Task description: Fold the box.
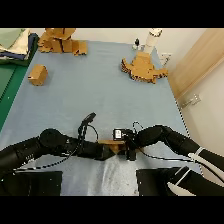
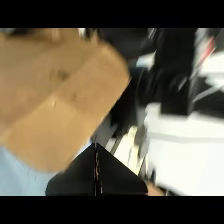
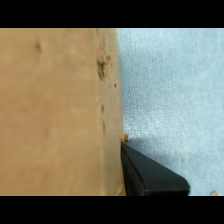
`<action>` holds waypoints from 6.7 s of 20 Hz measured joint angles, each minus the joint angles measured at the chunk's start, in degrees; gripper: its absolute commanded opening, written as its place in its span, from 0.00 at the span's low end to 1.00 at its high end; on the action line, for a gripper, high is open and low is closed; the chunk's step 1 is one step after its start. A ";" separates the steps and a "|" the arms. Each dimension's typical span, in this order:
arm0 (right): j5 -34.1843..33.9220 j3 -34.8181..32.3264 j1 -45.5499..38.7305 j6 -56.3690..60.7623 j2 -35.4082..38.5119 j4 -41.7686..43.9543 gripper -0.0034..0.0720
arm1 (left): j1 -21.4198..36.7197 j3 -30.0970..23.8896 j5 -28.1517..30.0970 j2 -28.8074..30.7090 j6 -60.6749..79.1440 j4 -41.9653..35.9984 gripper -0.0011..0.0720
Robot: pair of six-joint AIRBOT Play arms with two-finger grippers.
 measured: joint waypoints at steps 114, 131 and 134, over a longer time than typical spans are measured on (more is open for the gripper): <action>-4.24 0.02 -0.07 0.00 0.02 -0.26 0.70 | -4.15 -0.94 7.02 -2.14 27.41 48.85 0.06; -4.15 0.02 -0.07 0.02 0.02 -0.22 0.70 | -0.68 -1.99 1.86 -1.44 28.28 55.47 0.49; -4.15 0.02 -0.07 0.02 0.02 -0.22 0.70 | -1.27 -1.73 2.12 -1.31 29.20 54.93 0.49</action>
